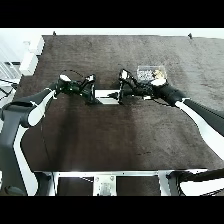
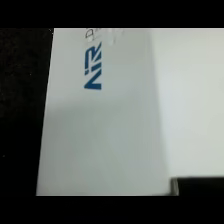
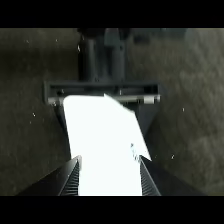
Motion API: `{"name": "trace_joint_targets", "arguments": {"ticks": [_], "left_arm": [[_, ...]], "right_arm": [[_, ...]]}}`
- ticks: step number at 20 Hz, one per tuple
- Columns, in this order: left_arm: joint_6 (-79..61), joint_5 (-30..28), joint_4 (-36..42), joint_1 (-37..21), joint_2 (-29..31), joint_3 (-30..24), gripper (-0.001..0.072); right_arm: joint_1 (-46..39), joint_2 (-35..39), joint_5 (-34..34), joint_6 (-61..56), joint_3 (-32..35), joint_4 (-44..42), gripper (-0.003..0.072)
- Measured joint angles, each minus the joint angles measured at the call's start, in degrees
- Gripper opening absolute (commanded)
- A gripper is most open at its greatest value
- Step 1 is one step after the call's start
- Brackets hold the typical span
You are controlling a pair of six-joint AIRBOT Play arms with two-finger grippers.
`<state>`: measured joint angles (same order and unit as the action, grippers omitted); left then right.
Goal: Fold the box and place the chain.
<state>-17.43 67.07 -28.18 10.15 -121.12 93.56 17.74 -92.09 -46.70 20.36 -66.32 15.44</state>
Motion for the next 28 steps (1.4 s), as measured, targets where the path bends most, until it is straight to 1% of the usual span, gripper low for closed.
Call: {"name": "trace_joint_targets", "arguments": {"ticks": [4, 7, 14, 15, 17, 24, 25, 27, 28], "left_arm": [[0.02, 0.00, 0.00, 0.00, 0.00, 0.00, 0.0395], [0.02, 0.00, 0.02, 0.00, 0.00, 0.00, 0.0395], [0.07, -0.04, 0.02, 0.00, 0.00, 0.00, 0.0395], [0.11, -0.07, 0.04, 0.00, 0.00, 0.00, 0.0395], [0.20, -0.20, 0.15, -0.07, 0.00, 0.00, 0.0395], [0.13, -0.20, 0.11, -0.07, 0.00, 0.00, 0.0395], [0.07, -0.20, 0.07, -0.07, 0.00, 0.00, 0.0395], [0.07, -0.15, 0.07, -0.07, 0.00, 0.00, 0.0395], [0.07, -0.13, 0.04, -0.07, 0.00, 0.00, 0.0396]], "right_arm": [[-0.26, -3.48, 0.17, 0.00, -0.02, -0.26, 0.0436], [-0.15, -4.72, 1.75, -0.02, -0.04, -0.39, 0.0436], [-0.02, -5.44, 4.87, 1.92, -0.13, -0.46, 0.0433], [-0.02, -5.44, 5.05, 2.19, -0.35, -0.39, 0.0421], [-0.02, -5.51, 5.55, 2.47, -1.03, -0.37, 0.0407], [-0.04, -5.51, 6.25, 2.80, -3.87, -0.42, 0.0404], [-0.04, -5.51, 6.25, 2.80, -4.20, -0.44, 0.0384], [-0.04, -5.49, 5.68, 2.82, -4.61, -0.44, 0.0260], [-0.02, -5.49, 5.38, 2.84, -4.74, -0.48, 0.0253]]}}
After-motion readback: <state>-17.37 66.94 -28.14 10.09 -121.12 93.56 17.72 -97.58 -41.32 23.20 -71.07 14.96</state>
